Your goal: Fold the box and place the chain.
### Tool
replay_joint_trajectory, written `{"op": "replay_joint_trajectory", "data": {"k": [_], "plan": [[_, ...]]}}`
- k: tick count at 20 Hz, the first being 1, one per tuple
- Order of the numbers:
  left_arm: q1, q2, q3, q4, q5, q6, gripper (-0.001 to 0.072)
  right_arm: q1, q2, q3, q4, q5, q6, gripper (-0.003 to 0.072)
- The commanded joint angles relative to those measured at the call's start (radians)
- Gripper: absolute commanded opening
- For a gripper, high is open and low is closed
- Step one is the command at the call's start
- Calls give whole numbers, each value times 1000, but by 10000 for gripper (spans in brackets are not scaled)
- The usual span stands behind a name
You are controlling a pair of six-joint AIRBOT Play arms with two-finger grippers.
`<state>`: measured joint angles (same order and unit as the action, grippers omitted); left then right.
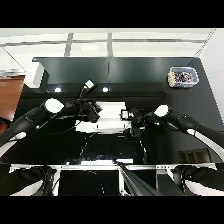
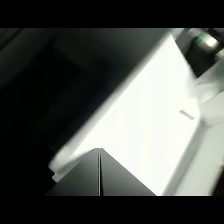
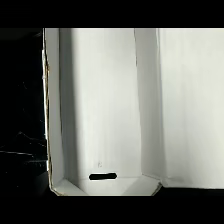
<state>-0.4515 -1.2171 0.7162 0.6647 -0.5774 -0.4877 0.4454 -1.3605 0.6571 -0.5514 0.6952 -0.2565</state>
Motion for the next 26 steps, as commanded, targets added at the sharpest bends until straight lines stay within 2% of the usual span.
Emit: {"op": "replay_joint_trajectory", "data": {"k": [1, 6, 8, 10, 13, 14, 17, 18, 19, 23, 26], "plan": [[6, -81, 23, 31, -34, -22, 25, 0, -1, 0, 0, 0, 0, 428], [10, -124, 24, 55, -118, -21, 26, 0, -1, 0, 0, 0, 0, 428], [29, -104, 42, 76, -140, -21, 26, 0, -1, 0, 0, 0, 0, 428], [74, -79, 80, 96, -227, -22, 26, 0, -1, 0, 0, 0, 0, 428], [166, 22, 101, 172, -263, -94, 28, 0, -1, 0, 0, 0, 0, 428], [206, 64, 101, 185, -314, -92, 30, 0, -1, 0, 0, 0, 0, 428], [285, 142, 69, 192, -615, 60, 103, 0, -1, 0, 0, 0, 0, 428], [285, 154, 38, 192, -644, 104, 306, 0, -1, 0, 0, 0, 0, 428], [276, 158, -1, 192, -621, 133, 720, 0, -1, 0, 0, 0, 0, 428], [185, 148, -119, 193, -403, 465, 715, 0, -1, 0, 0, 0, 0, 428], [101, 128, -124, 266, -279, 502, 714, 0, -1, 0, 0, 0, 0, 428]]}}
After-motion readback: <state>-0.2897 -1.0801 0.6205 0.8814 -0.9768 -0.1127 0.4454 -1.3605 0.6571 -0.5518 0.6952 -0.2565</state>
